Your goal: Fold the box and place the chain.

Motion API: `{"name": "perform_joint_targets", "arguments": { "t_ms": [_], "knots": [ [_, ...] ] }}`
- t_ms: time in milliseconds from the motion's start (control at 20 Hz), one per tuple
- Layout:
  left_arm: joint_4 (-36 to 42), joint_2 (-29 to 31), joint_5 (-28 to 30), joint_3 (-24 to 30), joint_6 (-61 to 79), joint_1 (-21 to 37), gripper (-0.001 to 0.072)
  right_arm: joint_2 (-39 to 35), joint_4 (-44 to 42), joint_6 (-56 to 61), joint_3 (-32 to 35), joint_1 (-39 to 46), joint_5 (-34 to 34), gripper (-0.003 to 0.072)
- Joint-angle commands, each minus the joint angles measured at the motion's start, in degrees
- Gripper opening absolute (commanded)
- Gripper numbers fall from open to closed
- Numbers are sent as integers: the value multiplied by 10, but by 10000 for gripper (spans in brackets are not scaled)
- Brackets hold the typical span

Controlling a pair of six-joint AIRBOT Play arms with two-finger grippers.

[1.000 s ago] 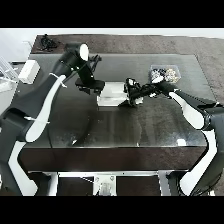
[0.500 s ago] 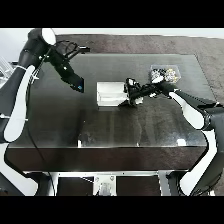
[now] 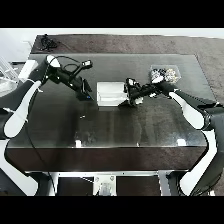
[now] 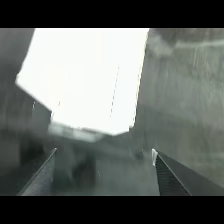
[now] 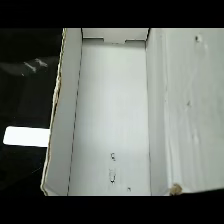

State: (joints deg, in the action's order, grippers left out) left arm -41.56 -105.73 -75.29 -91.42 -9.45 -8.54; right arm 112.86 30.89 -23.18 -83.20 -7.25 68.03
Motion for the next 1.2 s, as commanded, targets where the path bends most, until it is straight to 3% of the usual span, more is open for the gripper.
{"name": "perform_joint_targets", "arguments": {
  "t_ms": [0,750,1150],
  "knots": [
    [146,-24,29,50,183,21,720,0,0,0,0,0,0,587],
    [163,-70,59,50,287,32,720,0,0,0,0,-1,0,586],
    [181,-88,30,50,295,32,720,0,0,0,0,-1,0,586]
  ]
}}
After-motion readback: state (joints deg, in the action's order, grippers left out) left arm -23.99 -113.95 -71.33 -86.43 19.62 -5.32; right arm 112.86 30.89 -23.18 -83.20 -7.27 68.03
